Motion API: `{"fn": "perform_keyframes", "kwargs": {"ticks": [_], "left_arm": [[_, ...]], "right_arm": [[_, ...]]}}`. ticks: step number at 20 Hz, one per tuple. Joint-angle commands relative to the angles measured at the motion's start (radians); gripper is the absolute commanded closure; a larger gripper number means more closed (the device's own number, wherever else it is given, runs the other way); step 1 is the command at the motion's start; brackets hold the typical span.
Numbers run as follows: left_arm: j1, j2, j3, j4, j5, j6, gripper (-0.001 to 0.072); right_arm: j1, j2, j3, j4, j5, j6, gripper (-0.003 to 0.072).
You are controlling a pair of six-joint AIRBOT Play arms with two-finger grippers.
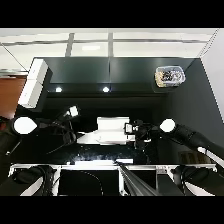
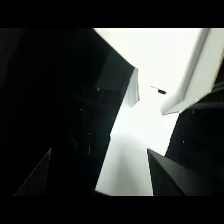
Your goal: Fold the box and place the chain.
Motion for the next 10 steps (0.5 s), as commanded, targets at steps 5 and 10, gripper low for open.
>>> {"fn": "perform_keyframes", "kwargs": {"ticks": [5,10], "left_arm": [[-0.217,-0.183,-0.013,-0.083,0.135,0.192,-0.0002],[-0.285,-0.239,-0.013,-0.16,0.196,0.188,0.0007]], "right_arm": [[0.0,0.0,0.001,0.0,0.0,0.0,0.0258],[0.0,0.0,0.001,0.0,0.0,0.0,0.0258]]}}
